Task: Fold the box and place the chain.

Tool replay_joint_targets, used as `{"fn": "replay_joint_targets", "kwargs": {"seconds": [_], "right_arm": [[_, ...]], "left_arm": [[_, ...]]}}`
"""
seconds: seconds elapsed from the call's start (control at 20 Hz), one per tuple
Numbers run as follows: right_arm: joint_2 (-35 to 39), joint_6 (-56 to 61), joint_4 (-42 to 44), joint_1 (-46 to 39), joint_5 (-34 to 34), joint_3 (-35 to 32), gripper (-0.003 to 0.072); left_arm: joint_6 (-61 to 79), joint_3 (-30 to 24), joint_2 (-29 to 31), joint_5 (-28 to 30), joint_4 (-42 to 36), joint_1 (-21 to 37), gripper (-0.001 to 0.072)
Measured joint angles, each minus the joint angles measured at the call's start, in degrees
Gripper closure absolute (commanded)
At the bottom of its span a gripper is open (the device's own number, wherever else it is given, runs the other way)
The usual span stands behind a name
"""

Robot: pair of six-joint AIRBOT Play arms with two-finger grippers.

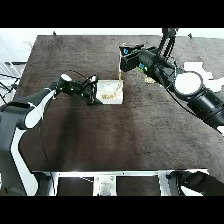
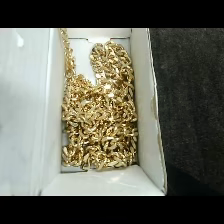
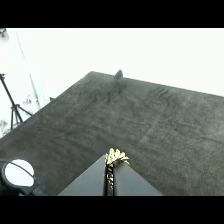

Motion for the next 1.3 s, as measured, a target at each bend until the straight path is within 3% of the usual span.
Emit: {"fn": "replay_joint_targets", "kwargs": {"seconds": [0.55,0.6,0.65,0.7,0.85,0.9,1.1,1.3], "right_arm": [[-11.76,1.09,0.92,0.35,-0.92,-3.69,0.0675],[-13.46,1.44,1.31,0.48,-0.96,-4.52,0.0584],[-15.17,1.68,1.57,0.55,-0.94,-5.22,0.0365],[-16.52,1.84,1.77,0.59,-0.92,-5.66,0.0335],[-17.88,1.38,2.12,0.59,-0.76,-6.36,0.0319],[-17.25,0.07,1.99,0.5,-0.63,-6.54,0.0278],[-11.45,-5.11,-1.77,-1.33,-0.52,-6.82,0.0273],[-8.24,-7.37,-5.22,-10.29,2.75,-5.07,0.0277]], "left_arm": [[0.0,0.02,0.0,0.0,-0.02,0.0,0.0219],[0.0,0.0,0.0,0.0,0.0,0.0,0.0219],[0.0,0.0,0.0,0.0,-0.02,0.0,0.0219],[0.0,0.02,0.0,0.0,0.0,0.0,0.0219],[0.0,0.02,0.0,0.0,-0.02,0.0,0.0219],[0.0,0.02,0.0,0.0,-0.02,0.0,0.0219],[0.0,0.02,0.0,0.0,-0.02,0.0,0.0219],[0.0,0.0,0.0,0.0,-0.02,0.0,0.0219]]}}
